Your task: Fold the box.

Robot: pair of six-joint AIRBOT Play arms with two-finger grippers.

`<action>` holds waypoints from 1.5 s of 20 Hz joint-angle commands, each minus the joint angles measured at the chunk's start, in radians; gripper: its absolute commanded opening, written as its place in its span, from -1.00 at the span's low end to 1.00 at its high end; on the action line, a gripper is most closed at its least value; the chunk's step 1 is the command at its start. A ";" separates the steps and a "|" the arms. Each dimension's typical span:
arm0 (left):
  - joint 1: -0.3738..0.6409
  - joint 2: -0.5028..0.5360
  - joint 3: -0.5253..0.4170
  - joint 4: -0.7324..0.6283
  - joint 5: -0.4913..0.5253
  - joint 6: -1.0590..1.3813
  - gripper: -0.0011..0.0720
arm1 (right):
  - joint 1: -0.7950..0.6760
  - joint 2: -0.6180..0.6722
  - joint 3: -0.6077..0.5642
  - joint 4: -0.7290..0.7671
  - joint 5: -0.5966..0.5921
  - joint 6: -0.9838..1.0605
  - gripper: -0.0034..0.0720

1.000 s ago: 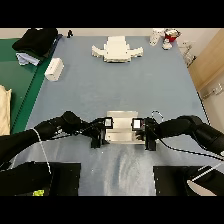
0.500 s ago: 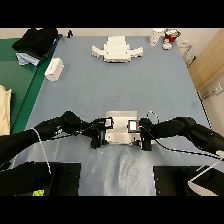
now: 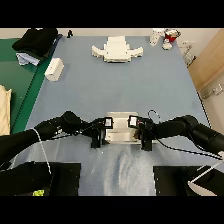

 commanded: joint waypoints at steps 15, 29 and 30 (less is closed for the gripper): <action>0.000 0.000 0.001 0.003 -0.002 0.002 0.26 | -0.526 0.043 0.038 -0.331 -0.361 1.188 -0.90; 0.000 0.000 0.001 0.003 -0.002 0.002 0.26 | -0.534 0.034 -0.102 0.113 -0.272 0.994 -0.90; 0.000 0.000 0.001 0.003 -0.002 0.002 0.26 | -0.517 0.034 -0.102 0.113 -0.261 0.995 -0.90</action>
